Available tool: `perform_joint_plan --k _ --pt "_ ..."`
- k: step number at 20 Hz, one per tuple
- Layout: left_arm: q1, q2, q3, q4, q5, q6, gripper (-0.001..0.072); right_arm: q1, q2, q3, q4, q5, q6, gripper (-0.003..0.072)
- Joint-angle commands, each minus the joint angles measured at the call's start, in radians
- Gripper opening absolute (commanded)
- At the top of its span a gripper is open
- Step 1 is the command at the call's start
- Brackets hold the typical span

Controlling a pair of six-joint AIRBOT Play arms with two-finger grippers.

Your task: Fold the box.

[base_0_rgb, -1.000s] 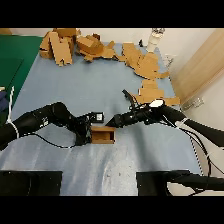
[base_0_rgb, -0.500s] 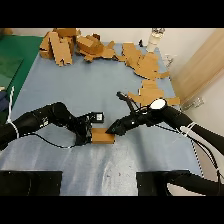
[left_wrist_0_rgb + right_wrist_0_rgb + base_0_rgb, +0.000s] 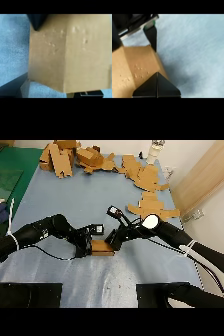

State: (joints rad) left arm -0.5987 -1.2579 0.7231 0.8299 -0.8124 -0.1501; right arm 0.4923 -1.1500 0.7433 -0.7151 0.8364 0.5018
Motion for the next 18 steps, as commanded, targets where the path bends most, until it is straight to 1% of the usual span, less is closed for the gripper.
perform_joint_plan --k 1,4,7,8,10,12,15,18 --pt "0.0 0.001 0.0 0.0 0.0 0.0 0.0465 0.036 0.058 -0.002 -0.084 -0.063 -0.111 0.0" --pt "0.0 0.001 0.0 0.0 0.0 0.0 0.0466 0.088 0.112 -0.022 -0.069 -0.071 -0.253 0.0" --pt "0.0 0.001 0.0 0.0 -0.001 0.0 0.0466 0.121 0.151 -0.101 0.055 -0.078 -0.415 0.0" --pt "0.0 0.001 0.0 0.0 -0.001 0.0 0.0466 0.137 0.166 -0.135 0.09 -0.091 -0.501 0.0" --pt "0.0 0.001 0.0 0.0 -0.001 0.0 0.0466 0.18 0.208 -0.182 0.09 -0.167 -0.62 0.0" --pt "0.0 0.001 0.0 0.0 0.001 0.0 0.0465 0.196 0.237 -0.196 0.091 -0.231 -0.721 0.0" --pt "0.0 0.001 0.0 0.0 0.001 0.0 0.0466 0.193 0.231 -0.196 0.092 -0.258 -0.779 0.0" --pt "0.0 0.001 0.0 0.0 0.001 0.0 0.0466 0.194 0.217 -0.196 0.098 -0.238 -0.802 0.0002"
